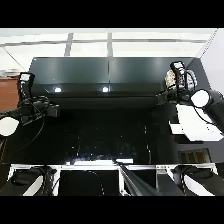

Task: Fold the box and place the chain.

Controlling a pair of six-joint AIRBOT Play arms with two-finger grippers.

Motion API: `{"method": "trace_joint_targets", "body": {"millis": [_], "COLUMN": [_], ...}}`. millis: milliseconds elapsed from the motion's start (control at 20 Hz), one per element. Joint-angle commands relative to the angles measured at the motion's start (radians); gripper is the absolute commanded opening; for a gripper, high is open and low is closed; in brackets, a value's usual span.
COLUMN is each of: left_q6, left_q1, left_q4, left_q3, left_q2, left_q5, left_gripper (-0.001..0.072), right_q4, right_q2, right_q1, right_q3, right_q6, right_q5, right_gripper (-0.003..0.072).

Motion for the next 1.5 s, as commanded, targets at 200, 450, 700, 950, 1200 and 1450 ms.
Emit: {"method": "trace_joint_targets", "body": {"millis": [200, 450, 700, 950, 1200, 1450], "left_q6": [0.000, 0.000, 0.000, 0.000, 0.000, 0.000], "left_q1": [-0.001, -0.001, -0.001, -0.001, -0.001, -0.001], "left_q4": [0.000, 0.000, 0.000, 0.000, 0.000, 0.000], "left_q3": [0.000, 0.000, 0.000, 0.000, 0.000, 0.000], "left_q2": [0.000, 0.000, 0.000, 0.000, 0.000, 0.000], "left_q5": [0.000, 0.000, 0.000, 0.000, 0.000, 0.000], "left_gripper": [0.0026, 0.0026, 0.0026, 0.0026, 0.0026, 0.0026], "right_q4": [0.000, 0.002, 0.121, -0.204, -0.306, -0.142], "right_q2": [-0.001, -0.001, -0.005, -0.050, -0.230, -0.468], "right_q1": [0.000, 0.000, -0.002, -0.322, -0.910, -1.079], "right_q3": [0.000, 0.000, 0.000, 0.083, 0.322, 0.475], "right_q6": [0.000, 0.001, 0.003, 0.225, 0.260, -0.254], "right_q5": [0.000, -0.006, -0.175, -0.295, 0.152, 0.645], "right_gripper": [0.0015, 0.0016, 0.0217, 0.0720, 0.0720, 0.0720]}}
